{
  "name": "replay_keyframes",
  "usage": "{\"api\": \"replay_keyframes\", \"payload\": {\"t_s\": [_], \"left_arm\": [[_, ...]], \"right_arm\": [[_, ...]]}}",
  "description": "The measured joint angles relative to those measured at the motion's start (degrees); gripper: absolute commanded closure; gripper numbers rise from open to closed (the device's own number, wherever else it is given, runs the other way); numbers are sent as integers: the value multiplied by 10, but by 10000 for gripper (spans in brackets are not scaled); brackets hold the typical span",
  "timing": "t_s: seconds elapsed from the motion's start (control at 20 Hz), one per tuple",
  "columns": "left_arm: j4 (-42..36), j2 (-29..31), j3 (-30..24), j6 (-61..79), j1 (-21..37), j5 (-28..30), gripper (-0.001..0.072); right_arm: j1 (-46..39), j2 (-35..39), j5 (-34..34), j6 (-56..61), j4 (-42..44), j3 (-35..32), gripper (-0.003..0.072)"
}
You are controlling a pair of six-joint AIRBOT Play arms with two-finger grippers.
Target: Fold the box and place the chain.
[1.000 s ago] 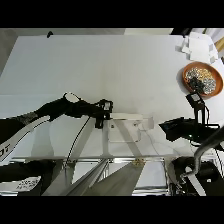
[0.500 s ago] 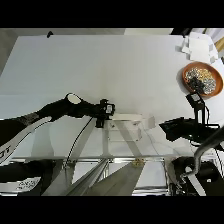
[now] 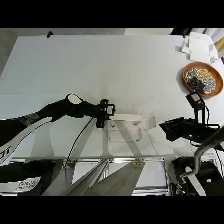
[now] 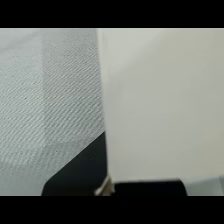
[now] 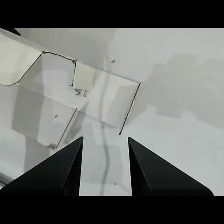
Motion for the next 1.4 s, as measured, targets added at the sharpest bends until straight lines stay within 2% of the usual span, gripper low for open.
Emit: {"api": "replay_keyframes", "payload": {"t_s": [0.85,1.2,1.25,1.35,1.4], "left_arm": [[0,0,0,-5,0,0,699],[0,0,0,-5,0,0,699],[0,0,0,-5,0,0,699],[0,0,0,-5,0,0,699],[0,0,0,-5,0,0,699]], "right_arm": [[0,0,0,0,-2,0,372],[0,0,-22,-28,-15,0,374],[0,0,-25,-42,-16,0,395],[0,0,-31,-79,-11,0,529],[0,0,-33,-105,-1,0,537]]}}
